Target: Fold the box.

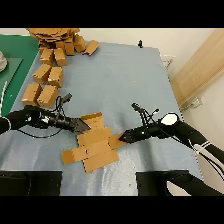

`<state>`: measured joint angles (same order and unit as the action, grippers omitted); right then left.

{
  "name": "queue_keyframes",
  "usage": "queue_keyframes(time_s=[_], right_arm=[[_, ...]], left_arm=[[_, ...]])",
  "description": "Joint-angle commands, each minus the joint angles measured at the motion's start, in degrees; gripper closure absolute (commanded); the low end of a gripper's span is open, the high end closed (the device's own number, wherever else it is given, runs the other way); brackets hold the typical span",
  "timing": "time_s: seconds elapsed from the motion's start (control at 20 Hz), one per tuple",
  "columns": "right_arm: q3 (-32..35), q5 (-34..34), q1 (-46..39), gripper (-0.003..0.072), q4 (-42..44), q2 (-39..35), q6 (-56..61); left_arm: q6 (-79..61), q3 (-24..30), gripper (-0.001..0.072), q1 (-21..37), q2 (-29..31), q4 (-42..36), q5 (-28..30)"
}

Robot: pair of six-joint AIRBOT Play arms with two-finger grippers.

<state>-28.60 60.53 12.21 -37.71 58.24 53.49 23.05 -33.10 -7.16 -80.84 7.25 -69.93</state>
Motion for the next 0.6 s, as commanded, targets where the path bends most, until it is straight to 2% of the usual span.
queue_keyframes(time_s=[0.0, 0.05, 0.15, 0.55], right_arm=[[0.0, -0.1, 0.1, 0.0683, 0.0, 0.0, 0.0], [0.0, 0.0, 0.1, 0.0683, 0.0, 0.0, 0.0], [0.0, -0.1, 0.1, 0.0683, 0.0, 0.0, 0.0], [0.0, 0.0, 0.1, 0.0683, 0.0, 0.0, 0.0]], left_arm=[[-0.9, 0.0, 0.0347, 0.0, -3.2, -0.6, -1.0], [-1.2, 0.0, 0.0348, 0.0, -3.9, -0.7, -2.2], [-1.9, 0.0, 0.0499, 0.0, -4.5, -0.8, -3.6], [-2.8, -0.1, 0.0495, 0.0, -4.5, -0.9, -2.5]])
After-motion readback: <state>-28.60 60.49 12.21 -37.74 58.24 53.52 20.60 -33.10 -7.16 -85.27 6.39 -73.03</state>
